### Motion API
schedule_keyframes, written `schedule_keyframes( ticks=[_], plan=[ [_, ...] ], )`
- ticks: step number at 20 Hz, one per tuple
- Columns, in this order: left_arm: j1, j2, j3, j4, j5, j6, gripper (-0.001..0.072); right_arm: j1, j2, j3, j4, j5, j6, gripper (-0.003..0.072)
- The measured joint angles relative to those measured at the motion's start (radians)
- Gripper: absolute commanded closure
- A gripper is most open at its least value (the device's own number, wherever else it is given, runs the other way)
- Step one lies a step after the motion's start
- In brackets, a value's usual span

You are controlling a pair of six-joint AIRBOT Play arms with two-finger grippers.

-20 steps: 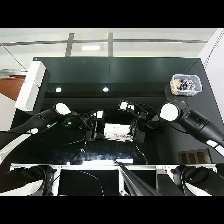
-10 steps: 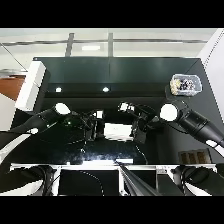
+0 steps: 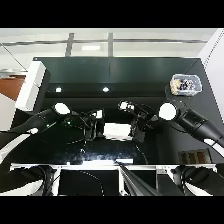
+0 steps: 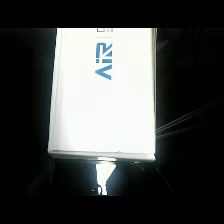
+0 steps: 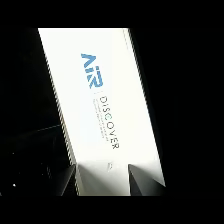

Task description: Fold the box and place the chain.

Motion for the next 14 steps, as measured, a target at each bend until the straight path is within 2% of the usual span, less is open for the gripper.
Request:
schedule_keyframes(
  ticks=[5, 6, 7, 8, 11, 14],
  plan=[
    [0.000, 0.000, 0.000, 0.000, 0.000, 0.000, 0.0250, -0.013, 0.017, 0.008, -0.013, 0.053, 0.095, 0.0287],
    [0.000, 0.000, 0.000, 0.000, 0.000, 0.000, 0.0250, -0.023, 0.023, 0.010, -0.010, 0.071, 0.132, 0.0344],
    [0.000, 0.000, 0.000, 0.000, 0.000, 0.000, 0.0250, -0.034, 0.028, 0.011, -0.001, 0.096, 0.165, 0.0549],
    [0.000, 0.000, 0.000, 0.000, 0.000, 0.000, 0.0250, -0.048, 0.032, 0.009, 0.018, 0.116, 0.194, 0.0659],
    [0.000, 0.000, 0.000, 0.001, 0.000, -0.001, 0.0250, -0.076, 0.037, -0.010, 0.116, 0.109, 0.242, 0.0657],
    [0.000, 0.000, 0.000, 0.001, 0.000, -0.001, 0.0250, -0.088, 0.038, -0.061, 0.264, 0.024, 0.264, 0.0656]
  ],
)
